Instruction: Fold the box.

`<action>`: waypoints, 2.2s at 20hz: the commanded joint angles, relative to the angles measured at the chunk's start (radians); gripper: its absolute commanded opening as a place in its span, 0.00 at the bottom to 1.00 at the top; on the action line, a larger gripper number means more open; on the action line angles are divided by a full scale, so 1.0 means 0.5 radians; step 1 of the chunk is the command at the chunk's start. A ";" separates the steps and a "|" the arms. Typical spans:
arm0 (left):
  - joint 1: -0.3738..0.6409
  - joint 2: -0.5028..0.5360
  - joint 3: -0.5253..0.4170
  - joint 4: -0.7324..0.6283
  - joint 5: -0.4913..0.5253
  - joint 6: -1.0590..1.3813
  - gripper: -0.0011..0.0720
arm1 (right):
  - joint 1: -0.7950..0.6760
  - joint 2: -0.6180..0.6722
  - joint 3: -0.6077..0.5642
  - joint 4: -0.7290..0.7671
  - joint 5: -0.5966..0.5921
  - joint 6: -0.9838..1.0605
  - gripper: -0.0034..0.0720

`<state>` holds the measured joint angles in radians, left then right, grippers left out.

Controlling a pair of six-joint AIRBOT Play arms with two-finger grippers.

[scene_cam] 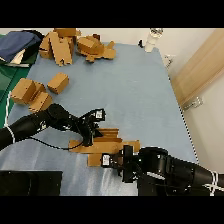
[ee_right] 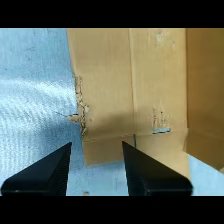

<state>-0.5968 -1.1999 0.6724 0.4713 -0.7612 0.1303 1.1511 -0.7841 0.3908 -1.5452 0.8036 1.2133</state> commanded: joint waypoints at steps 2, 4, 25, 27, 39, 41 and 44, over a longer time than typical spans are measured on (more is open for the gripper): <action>-0.001 0.002 0.001 0.001 0.000 0.001 0.03 | 0.004 -0.114 0.002 0.000 -0.031 -0.004 0.71; -0.001 0.002 0.001 0.001 0.000 0.001 0.03 | 0.004 -0.115 0.002 -0.025 -0.086 -0.004 0.71; -0.001 0.002 0.001 0.001 0.000 0.001 0.03 | 0.002 -0.059 0.092 -0.188 -0.165 0.003 0.71; -0.001 0.002 0.001 0.001 -0.001 0.001 0.03 | 0.002 -0.022 0.127 -0.205 -0.164 0.002 0.71; -0.001 0.002 0.001 0.000 -0.002 0.001 0.03 | 0.003 -0.013 0.130 -0.260 -0.158 0.002 0.71; -0.001 0.002 0.001 0.000 0.005 0.002 0.03 | 0.003 -0.013 0.130 -0.261 -0.159 0.001 0.71; -0.001 0.002 0.001 0.001 -0.002 0.001 0.03 | 0.002 -0.013 0.130 -0.249 -0.175 0.003 0.83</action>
<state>-0.5968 -1.1999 0.6724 0.4713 -0.7612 0.1307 1.1519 -0.7918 0.4553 -1.6787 0.7223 1.2140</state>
